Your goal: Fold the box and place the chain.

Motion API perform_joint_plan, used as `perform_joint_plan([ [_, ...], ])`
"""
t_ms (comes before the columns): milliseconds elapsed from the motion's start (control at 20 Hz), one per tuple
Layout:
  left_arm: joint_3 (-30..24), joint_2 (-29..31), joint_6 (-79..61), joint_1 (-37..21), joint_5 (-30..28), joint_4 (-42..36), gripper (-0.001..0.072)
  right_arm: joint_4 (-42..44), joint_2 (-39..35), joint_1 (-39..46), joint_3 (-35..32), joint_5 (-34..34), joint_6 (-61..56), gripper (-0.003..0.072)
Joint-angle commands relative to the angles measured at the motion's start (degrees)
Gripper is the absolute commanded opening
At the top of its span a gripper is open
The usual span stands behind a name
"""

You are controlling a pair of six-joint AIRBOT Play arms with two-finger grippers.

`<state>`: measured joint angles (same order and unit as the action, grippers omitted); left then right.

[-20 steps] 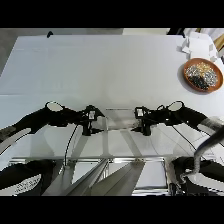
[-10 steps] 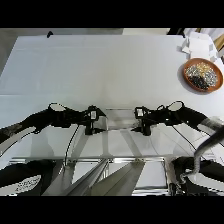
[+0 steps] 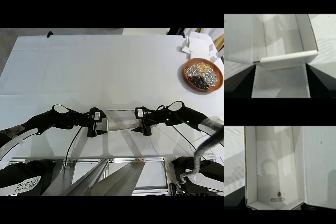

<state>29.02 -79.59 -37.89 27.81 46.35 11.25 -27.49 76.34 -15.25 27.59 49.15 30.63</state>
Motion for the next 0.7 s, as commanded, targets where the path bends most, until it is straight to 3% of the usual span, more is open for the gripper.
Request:
perform_joint_plan([
  [0,0.0,0.0,4.1,0.3,0.1,-2.7,0.0699,0.2,0.0,0.0,0.0,-0.1,-0.2,0.0401],
  [650,0.0,0.2,4.7,-0.1,2.1,1.9,0.0701,0.2,0.0,0.0,0.0,-0.1,-0.2,0.0401],
])
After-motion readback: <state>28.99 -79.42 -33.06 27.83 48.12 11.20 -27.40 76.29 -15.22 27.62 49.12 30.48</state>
